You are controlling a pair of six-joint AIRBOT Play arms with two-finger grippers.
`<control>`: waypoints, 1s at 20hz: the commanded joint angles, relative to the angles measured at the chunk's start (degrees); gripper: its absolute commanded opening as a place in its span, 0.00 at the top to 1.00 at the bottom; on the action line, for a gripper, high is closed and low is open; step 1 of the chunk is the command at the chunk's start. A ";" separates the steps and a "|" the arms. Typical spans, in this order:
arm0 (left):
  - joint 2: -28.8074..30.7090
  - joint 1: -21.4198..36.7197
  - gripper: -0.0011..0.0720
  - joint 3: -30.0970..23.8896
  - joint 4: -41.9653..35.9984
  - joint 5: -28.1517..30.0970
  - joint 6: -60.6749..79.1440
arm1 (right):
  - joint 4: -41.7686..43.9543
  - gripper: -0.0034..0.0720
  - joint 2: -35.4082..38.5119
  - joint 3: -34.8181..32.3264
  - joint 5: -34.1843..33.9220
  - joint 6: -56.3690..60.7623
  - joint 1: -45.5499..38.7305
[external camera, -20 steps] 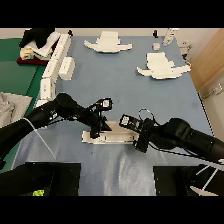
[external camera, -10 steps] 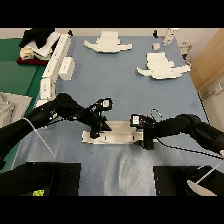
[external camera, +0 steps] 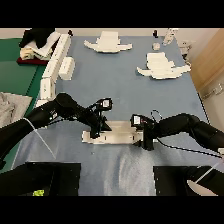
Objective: Fold the box.
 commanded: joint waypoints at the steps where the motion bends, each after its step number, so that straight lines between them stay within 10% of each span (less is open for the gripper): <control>1: -0.02 0.04 0.97 0.07 0.00 0.00 0.02 | 0.46 0.02 -2.14 -0.02 0.33 -5.44 0.09; 17: -0.02 0.04 0.97 0.07 0.00 0.00 0.02 | 1.07 0.05 -7.52 -0.02 4.04 -5.81 1.33; 20: -0.02 0.04 0.97 0.07 0.00 0.02 0.02 | 0.81 0.28 -7.48 -0.17 2.69 -5.81 1.29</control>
